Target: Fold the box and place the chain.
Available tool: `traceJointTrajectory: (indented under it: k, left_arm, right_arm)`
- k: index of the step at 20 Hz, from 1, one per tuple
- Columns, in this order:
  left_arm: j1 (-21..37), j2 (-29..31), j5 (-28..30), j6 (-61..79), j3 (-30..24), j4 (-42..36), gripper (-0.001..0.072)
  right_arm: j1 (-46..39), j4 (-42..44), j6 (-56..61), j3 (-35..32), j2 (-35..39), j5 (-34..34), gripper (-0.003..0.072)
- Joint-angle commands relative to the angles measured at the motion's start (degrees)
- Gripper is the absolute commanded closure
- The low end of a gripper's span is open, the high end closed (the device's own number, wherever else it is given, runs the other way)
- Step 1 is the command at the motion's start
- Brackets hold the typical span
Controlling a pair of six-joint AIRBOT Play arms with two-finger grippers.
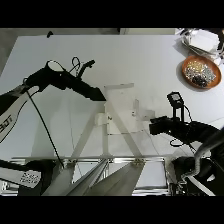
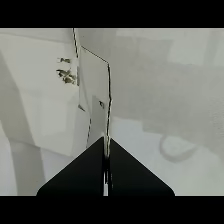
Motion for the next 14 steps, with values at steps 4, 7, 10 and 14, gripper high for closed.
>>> traceJointTrajectory:
  k: [4,7,10,14]
  left_arm:
    - [-5.22,-8.79,-2.69,10.12,3.8,-4.26,0.0136]
    - [-5.77,-9.14,-2.97,10.4,3.8,-1.81,0.024]
    - [-5.09,-9.14,-4.9,13.55,3.8,-1.46,0.0482]
    - [-4.83,-8.37,-5.11,16.35,3.8,-1.31,0.0706]
  right_arm:
    - [0.07,1.49,-0.02,-0.04,0.04,0.0,0.067]
    - [0.07,1.46,-0.02,-0.04,0.04,0.02,0.067]
    - [0.07,1.46,-0.02,-0.04,0.04,0.02,0.0669]
    - [0.07,1.46,-0.02,-0.04,0.07,0.02,0.0669]
